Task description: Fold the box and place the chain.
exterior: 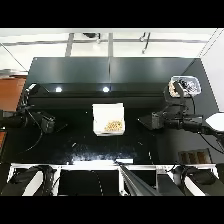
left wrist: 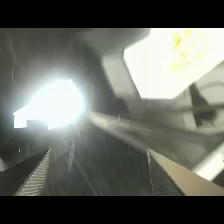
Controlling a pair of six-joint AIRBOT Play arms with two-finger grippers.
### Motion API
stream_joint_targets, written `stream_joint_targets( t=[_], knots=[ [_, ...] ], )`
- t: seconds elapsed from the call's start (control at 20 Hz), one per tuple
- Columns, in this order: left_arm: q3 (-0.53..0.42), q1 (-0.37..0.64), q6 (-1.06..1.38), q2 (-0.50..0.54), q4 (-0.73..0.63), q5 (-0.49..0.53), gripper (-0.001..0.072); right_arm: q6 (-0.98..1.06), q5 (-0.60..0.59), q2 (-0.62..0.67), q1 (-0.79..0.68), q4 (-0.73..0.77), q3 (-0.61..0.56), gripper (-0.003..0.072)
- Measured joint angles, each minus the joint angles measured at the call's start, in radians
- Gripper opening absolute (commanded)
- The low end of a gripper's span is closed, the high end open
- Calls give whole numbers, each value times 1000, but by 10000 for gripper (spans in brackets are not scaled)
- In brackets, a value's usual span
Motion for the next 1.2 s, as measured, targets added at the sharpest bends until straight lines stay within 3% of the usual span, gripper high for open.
stream_joint_targets(
  t=[0.2,0.3,0.6,1.2],
  knots=[
    [-51,-38,347,-55,-109,126,672,23,-50,0,0,-4,0,699],
    [-61,-80,458,-90,-129,151,708,29,-58,0,0,-4,0,700],
    [-70,-252,669,-209,-165,211,714,43,-68,0,0,-5,0,700],
    [-70,-288,760,-276,-115,285,706,56,-91,0,0,-14,0,699]
  ],
)
